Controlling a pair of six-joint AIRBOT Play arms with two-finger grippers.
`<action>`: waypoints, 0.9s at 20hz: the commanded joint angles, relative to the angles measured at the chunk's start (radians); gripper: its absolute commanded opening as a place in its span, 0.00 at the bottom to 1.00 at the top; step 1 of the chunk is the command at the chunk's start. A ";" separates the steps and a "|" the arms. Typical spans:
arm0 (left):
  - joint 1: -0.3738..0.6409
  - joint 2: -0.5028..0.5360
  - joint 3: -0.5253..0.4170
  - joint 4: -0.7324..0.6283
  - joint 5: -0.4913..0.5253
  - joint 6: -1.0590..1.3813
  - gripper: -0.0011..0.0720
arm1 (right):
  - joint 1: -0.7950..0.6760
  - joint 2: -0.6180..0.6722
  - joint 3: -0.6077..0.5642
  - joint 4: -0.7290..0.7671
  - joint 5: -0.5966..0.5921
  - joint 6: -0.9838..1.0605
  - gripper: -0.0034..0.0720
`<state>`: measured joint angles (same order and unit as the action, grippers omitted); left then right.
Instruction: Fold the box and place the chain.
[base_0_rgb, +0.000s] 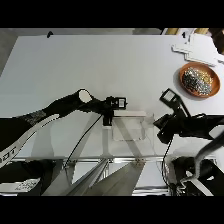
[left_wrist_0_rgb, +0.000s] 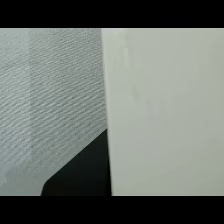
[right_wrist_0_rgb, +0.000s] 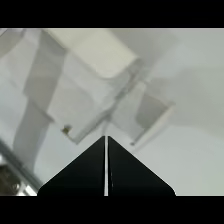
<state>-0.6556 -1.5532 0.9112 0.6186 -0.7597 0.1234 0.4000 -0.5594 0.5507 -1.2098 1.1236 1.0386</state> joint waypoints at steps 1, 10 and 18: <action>-0.001 -0.001 -0.001 0.000 0.000 0.000 0.03 | 0.093 -0.029 -0.051 0.064 -0.007 -0.353 0.07; -0.001 -0.001 -0.001 0.000 0.000 0.000 0.03 | 0.203 -0.086 -0.170 -0.077 -0.145 -0.578 0.85; -0.001 -0.001 -0.001 0.000 -0.004 0.000 0.03 | 0.374 -0.004 -0.374 -0.119 -0.500 -0.629 0.93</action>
<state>-0.6556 -1.5536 0.9112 0.6186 -0.7616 0.1230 0.6941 -0.5751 0.2279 -1.2987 0.7456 0.4454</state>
